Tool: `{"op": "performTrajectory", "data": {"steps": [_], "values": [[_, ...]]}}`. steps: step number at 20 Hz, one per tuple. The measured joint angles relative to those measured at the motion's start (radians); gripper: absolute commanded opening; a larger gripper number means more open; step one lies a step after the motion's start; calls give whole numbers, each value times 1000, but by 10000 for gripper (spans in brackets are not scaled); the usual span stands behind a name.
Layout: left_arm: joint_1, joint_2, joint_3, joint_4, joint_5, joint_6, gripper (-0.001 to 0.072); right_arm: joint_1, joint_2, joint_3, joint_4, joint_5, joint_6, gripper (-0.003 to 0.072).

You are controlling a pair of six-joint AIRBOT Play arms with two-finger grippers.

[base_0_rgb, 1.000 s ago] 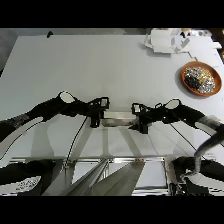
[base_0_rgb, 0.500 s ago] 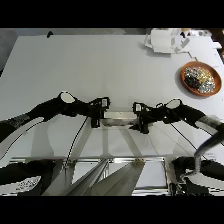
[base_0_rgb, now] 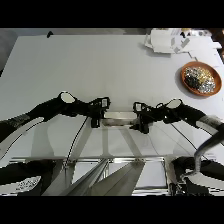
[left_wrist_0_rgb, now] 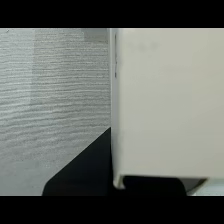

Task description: Fold the box and place the chain.

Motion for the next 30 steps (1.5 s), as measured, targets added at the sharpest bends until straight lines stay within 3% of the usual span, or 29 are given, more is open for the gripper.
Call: {"op": "performTrajectory", "data": {"steps": [30], "values": [[0, 0, 0, 0, 0, 0, 9, 5, 13, 0, -2, -10, -58, 297]]}}
